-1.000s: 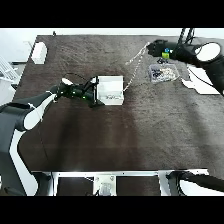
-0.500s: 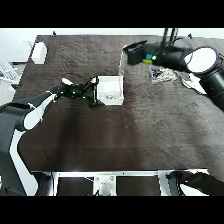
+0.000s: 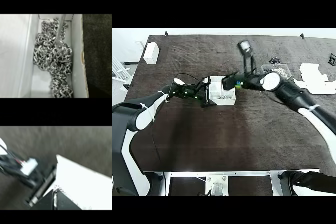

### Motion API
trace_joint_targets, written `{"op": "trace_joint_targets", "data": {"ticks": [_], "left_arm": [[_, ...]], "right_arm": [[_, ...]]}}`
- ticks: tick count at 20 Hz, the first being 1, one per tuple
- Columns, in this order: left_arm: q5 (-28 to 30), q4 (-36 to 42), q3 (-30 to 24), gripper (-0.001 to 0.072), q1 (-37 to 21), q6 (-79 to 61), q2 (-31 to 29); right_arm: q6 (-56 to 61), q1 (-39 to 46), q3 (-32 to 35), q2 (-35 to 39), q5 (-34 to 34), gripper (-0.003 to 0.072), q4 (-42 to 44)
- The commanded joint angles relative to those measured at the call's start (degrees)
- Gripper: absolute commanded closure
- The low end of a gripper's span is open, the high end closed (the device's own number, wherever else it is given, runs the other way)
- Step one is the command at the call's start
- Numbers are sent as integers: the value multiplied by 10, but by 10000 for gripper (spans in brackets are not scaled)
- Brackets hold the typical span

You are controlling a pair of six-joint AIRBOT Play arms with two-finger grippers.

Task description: Fold the box and place the chain.

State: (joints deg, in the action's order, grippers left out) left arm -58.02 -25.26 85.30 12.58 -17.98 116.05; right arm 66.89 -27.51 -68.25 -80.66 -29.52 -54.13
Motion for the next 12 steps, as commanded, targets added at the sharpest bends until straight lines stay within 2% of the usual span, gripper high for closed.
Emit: {"op": "trace_joint_targets", "data": {"ticks": [1, 2, 3, 4, 5, 9, 11, 12], "left_arm": [[0, 0, 0, 302, 0, 0, 0], [0, 0, 0, 303, 0, 0, 0], [0, 0, 0, 302, 0, 0, 0], [0, 0, 0, 302, 0, 0, 0], [0, 0, 0, 302, 0, 0, 0], [1, 0, 0, 302, 0, 0, 0], [1, 0, 0, 302, 0, 0, 0], [1, 0, 0, 302, 0, 0, 0]], "right_arm": [[1, -4, 22, -75, 3, 675, 1], [1, -2, 25, -96, 3, 662, 1], [1, -1, 25, -110, 3, 470, 1], [1, -1, 25, -114, 4, 177, 1], [1, -1, 22, -111, 4, 153, 0], [-1, 5, -4, -64, 4, 160, -34], [-1, 19, -14, -31, 11, 380, -57], [-1, 28, -15, -15, 21, 394, -66]]}}
